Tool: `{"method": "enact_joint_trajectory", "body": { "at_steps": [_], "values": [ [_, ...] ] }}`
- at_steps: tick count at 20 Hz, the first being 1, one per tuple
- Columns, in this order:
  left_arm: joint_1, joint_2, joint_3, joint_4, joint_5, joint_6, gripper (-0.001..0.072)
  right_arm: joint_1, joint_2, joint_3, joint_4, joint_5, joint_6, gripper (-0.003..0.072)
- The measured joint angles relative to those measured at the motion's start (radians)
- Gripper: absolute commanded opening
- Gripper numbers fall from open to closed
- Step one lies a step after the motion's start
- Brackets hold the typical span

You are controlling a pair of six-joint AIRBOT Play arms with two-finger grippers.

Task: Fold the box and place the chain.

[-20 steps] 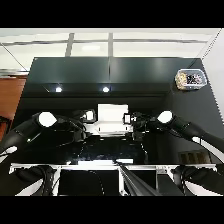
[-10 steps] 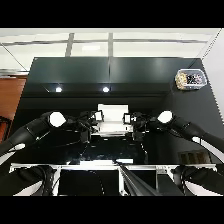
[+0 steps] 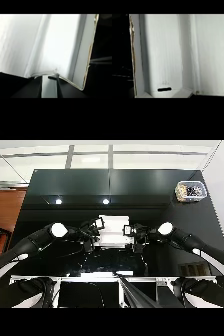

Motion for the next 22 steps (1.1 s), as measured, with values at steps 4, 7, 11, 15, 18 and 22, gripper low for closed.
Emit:
{"method": "enact_joint_trajectory", "body": {
  "at_steps": [4,7,11,15,18,22],
  "values": [
    [-0.002,-0.005,0.000,-0.052,-0.020,0.012,0.0219,0.000,0.000,0.000,0.000,0.000,-0.002,0.0316],
    [-0.002,-0.010,0.000,-0.074,-0.035,0.020,0.0217,0.000,0.000,0.000,0.000,0.001,-0.002,0.0316],
    [-0.002,-0.043,0.000,-0.091,-0.046,0.081,0.0126,0.000,0.000,0.000,-0.002,0.003,-0.002,0.0316],
    [-0.002,-0.061,0.001,-0.106,-0.028,0.108,0.0128,0.000,0.000,0.000,-0.001,0.003,-0.002,0.0317],
    [-0.002,-0.065,0.005,-0.117,-0.017,0.120,0.0205,0.000,0.000,0.000,0.000,0.002,-0.001,0.0317],
    [0.009,-0.051,0.022,-0.064,-0.039,0.092,0.0025,0.000,0.000,0.000,0.000,0.002,-0.001,0.0317]
  ]
}}
